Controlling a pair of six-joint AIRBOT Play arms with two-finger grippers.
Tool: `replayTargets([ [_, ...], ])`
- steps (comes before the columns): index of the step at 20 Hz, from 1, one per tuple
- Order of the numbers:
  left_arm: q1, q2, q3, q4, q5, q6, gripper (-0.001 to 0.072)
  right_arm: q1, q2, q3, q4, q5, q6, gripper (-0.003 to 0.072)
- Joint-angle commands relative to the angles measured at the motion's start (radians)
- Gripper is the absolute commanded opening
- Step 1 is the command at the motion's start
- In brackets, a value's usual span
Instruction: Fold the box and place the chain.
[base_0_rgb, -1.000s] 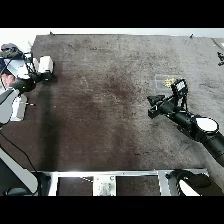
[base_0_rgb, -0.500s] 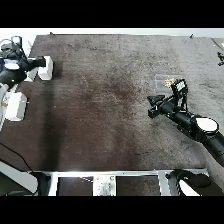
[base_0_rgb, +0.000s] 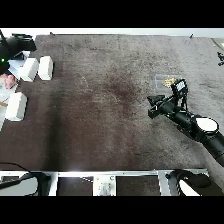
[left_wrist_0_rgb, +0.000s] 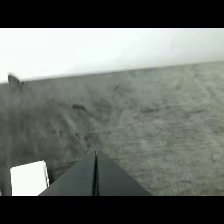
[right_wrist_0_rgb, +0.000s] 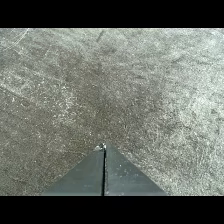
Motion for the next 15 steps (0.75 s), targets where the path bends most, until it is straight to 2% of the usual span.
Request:
replayTargets([
  [1, -0.031, 0.243, -0.252, -0.154, 0.098, 0.242, 0.0006, 0.001, 0.001, 0.000, 0.000, 0.000, 0.000, -0.0006],
  [4, -0.031, 0.428, -0.480, -0.265, 0.100, 0.376, 0.0006, 0.001, 0.001, 0.000, 0.000, 0.000, 0.000, -0.0006],
  [10, -0.031, 0.867, -0.930, -0.724, 0.061, 0.823, 0.0005, 0.001, 0.001, 0.000, 0.000, 0.000, 0.000, -0.0006],
  [13, -0.031, 1.054, -1.058, -0.760, 0.090, 0.846, 0.0006, 0.001, 0.001, 0.000, 0.000, 0.000, 0.000, -0.0007],
  [15, -0.031, 1.120, -1.104, -0.759, 0.096, 0.842, 0.0010, 0.001, 0.001, 0.000, 0.000, 0.000, 0.000, -0.0006],
])
